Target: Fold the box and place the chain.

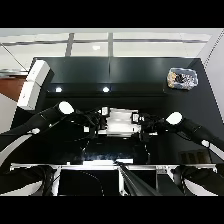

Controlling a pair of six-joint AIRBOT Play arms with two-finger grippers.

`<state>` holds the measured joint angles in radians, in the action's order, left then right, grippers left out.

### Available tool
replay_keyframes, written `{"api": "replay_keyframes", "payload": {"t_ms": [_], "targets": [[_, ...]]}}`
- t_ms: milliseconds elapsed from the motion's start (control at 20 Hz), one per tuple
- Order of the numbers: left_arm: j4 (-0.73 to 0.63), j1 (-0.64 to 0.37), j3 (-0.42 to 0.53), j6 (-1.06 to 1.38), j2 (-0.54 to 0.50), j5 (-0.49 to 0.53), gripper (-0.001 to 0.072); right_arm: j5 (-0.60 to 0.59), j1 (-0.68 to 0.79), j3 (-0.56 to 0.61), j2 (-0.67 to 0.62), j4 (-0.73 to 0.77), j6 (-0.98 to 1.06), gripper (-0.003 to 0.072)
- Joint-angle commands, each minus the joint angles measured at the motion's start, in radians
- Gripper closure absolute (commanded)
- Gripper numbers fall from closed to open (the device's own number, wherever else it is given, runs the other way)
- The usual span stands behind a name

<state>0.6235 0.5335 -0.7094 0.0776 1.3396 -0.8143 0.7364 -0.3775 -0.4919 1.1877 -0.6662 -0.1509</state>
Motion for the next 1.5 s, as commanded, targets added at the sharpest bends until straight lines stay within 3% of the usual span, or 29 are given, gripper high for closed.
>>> {"api": "replay_keyframes", "payload": {"t_ms": [0, 400, 500, 650, 750, 800, 850, 900, 950, 1150, 1300, 1450], "targets": [[-0.059, 0.027, 0.000, -0.008, 0.024, 0.024, 0.0567, 0.000, -0.001, 0.000, 0.000, 0.000, 0.000, 0.0217], [-0.081, 0.025, 0.000, -0.008, 0.045, 0.021, 0.0565, 0.000, -0.001, 0.000, 0.000, 0.000, 0.000, 0.0217], [-0.082, 0.025, 0.000, -0.007, 0.045, 0.021, 0.0427, 0.000, -0.001, 0.000, 0.000, 0.000, 0.000, 0.0217], [-0.081, 0.025, 0.000, -0.007, 0.045, 0.021, 0.0343, 0.000, -0.001, 0.000, 0.000, 0.000, 0.000, 0.0217], [-0.081, 0.025, 0.000, -0.006, 0.045, 0.021, 0.0556, 0.000, -0.001, 0.000, 0.000, 0.000, 0.000, 0.0217], [-0.082, 0.026, 0.000, -0.006, 0.045, 0.022, 0.0403, 0.000, -0.001, 0.000, 0.000, 0.000, 0.001, 0.0217], [-0.080, 0.025, 0.000, -0.008, 0.045, 0.019, 0.0296, 0.000, -0.001, 0.000, 0.000, 0.000, 0.000, 0.0217], [-0.061, 0.020, 0.000, -0.016, 0.041, 0.007, 0.0420, 0.000, 0.000, 0.000, 0.000, 0.000, 0.001, 0.0217], [-0.019, 0.011, -0.003, -0.032, 0.033, -0.010, 0.0675, 0.000, -0.001, 0.000, 0.000, 0.000, 0.001, 0.0217], [0.167, -0.093, -0.006, -0.299, -0.062, -0.076, 0.0686, 0.000, 0.000, 0.000, 0.000, 0.000, 0.001, 0.0217], [0.187, -0.253, -0.006, -0.391, -0.168, -0.220, 0.0686, 0.000, 0.000, 0.000, 0.000, 0.000, 0.001, 0.0217], [0.183, -0.452, -0.006, -0.565, -0.210, -0.361, 0.0685, 0.000, -0.001, 0.000, 0.000, 0.000, 0.001, 0.0218]]}}
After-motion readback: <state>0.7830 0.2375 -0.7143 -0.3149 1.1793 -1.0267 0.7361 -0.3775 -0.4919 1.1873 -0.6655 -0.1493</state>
